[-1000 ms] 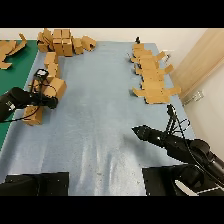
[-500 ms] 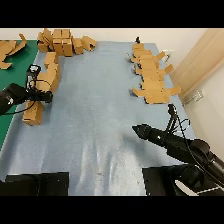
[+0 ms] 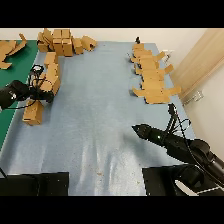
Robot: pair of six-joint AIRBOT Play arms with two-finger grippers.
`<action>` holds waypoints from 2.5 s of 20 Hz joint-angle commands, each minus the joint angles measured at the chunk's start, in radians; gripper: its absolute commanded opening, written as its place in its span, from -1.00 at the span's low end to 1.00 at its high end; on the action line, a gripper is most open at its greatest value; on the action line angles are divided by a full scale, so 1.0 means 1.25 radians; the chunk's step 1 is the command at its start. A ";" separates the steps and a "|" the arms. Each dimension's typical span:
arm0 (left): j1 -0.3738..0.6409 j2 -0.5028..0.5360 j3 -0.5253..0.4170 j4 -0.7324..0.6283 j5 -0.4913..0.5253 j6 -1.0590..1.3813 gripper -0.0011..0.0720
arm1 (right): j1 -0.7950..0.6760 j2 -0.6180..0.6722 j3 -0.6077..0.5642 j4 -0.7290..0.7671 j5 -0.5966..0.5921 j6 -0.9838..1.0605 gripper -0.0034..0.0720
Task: Fold the box.
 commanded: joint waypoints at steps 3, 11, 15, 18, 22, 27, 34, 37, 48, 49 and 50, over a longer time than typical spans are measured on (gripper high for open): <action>0.022 -0.024 0.003 0.026 -0.002 -0.053 0.45 | -0.001 0.001 0.001 0.001 0.005 0.000 -0.91; 0.024 -0.034 0.004 0.025 -0.016 -0.058 0.94 | -0.001 0.001 0.001 0.001 0.007 0.000 -0.91; 0.031 -0.033 0.018 0.024 -0.066 -0.062 0.93 | -0.001 0.001 0.001 0.001 0.007 0.000 -0.91; 0.042 -0.033 0.062 0.024 -0.150 -0.085 0.93 | -0.001 0.001 0.001 0.001 0.007 0.000 -0.91; 0.049 -0.032 0.177 0.025 -0.291 -0.099 0.94 | -0.001 0.001 0.001 0.001 0.007 0.000 -0.90; 0.027 -0.019 0.314 0.016 -0.466 -0.100 0.92 | -0.001 -0.023 0.020 -0.002 -0.020 -0.005 -0.90; -0.143 -0.004 0.322 0.000 -0.579 -0.099 -0.95 | -0.001 -0.315 0.256 -0.049 -0.154 -0.204 -0.90; -0.244 -0.004 0.322 0.000 -0.609 -0.120 -0.95 | -0.001 -0.449 0.361 -0.049 -0.189 -0.290 -0.90; -0.471 -0.004 0.257 -0.024 -0.602 -0.202 -0.95 | -0.001 -0.568 0.443 -0.075 -0.209 -0.333 -0.90; -0.472 -0.003 0.240 -0.033 -0.602 -0.202 -0.95 | -0.001 -0.569 0.443 -0.075 -0.219 -0.333 -0.90; -0.475 -0.003 0.228 -0.038 -0.602 -0.204 -0.95 | -0.001 -0.569 0.443 -0.075 -0.220 -0.333 -0.90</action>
